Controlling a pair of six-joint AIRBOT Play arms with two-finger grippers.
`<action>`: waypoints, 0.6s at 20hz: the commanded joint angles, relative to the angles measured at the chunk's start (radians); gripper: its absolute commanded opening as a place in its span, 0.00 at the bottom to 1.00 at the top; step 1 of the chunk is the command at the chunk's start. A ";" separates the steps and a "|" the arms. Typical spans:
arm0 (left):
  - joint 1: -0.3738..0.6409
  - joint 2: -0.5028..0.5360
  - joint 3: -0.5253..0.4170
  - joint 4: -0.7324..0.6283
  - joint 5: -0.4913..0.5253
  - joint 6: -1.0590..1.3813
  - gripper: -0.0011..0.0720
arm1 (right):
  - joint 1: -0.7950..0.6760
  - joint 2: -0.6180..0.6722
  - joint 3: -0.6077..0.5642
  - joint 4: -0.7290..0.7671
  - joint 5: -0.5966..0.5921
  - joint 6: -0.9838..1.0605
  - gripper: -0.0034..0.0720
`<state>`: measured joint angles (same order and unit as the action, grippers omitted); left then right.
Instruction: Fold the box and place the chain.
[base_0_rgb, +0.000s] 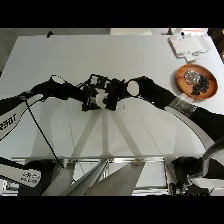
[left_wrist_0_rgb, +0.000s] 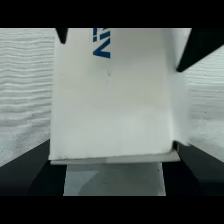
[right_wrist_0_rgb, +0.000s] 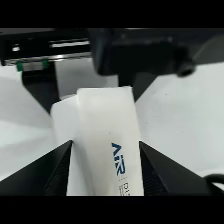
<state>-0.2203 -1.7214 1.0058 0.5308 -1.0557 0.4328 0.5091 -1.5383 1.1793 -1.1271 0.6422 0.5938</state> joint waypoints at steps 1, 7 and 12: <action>0.000 0.000 0.000 0.002 -0.003 0.001 0.53 | 0.003 0.002 -0.014 -0.028 -0.067 0.000 0.57; 0.000 0.000 0.000 0.002 -0.003 0.001 0.53 | 0.016 0.004 -0.014 -0.051 -0.067 0.000 0.57; 0.000 0.000 0.000 0.002 -0.003 0.001 0.53 | 0.019 0.023 -0.014 -0.055 -0.056 0.000 0.57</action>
<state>-0.2195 -1.7214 1.0065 0.5323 -1.0573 0.4347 0.5255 -1.5269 1.1656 -1.1778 0.5766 0.5934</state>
